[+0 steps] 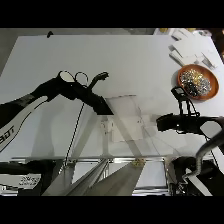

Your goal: Fold the box and place the chain.

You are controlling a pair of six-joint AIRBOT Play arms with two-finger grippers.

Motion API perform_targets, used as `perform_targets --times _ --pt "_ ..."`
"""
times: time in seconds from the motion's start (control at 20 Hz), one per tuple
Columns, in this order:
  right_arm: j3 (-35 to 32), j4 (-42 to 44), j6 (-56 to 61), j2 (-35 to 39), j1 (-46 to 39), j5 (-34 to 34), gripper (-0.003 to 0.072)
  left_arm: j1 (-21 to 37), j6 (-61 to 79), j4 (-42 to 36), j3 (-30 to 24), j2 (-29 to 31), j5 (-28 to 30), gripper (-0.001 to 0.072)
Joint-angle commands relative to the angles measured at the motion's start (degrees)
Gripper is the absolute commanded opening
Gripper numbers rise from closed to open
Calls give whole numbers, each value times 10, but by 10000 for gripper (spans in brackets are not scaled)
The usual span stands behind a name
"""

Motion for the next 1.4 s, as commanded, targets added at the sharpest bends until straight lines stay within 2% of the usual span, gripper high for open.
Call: perform_targets --times 0.0,0.1,0.2,0.3,0.35,0.4,0.65,0.7,0.75,0.8,1.0,1.15,1.35 --pt "0 5 0 0 1 0 17 -11 48 -50 0 -41 6 513" --pt "0 5 0 0 1 0 17 -14 57 -46 0 -44 7 504" --pt "0 5 0 0 1 0 17 -19 68 -45 0 -44 6 430" --pt "0 5 0 0 1 1 17 -25 87 -35 0 -44 6 266" --pt "0 5 0 0 1 1 17 -28 99 -23 0 -44 4 98" --pt "0 5 0 0 1 1 17 -29 106 -4 0 -44 2 2" --pt "0 16 -1 1 1 0 38 -32 118 53 0 -24 15 0" --pt "1 23 -3 1 1 -1 141 -35 138 61 0 -11 25 -1" --pt "5 26 -2 1 1 -1 280 -40 163 67 1 3 34 -1" --pt "12 26 -3 2 1 1 353 -46 192 75 1 19 45 -1" --pt "62 7 -13 13 1 5 358 -83 218 126 1 56 93 0" --pt "70 -3 -24 21 1 0 357 -106 219 155 0 49 114 -1" --pt "70 -15 -24 21 1 4 357 -128 219 141 0 30 166 -1"
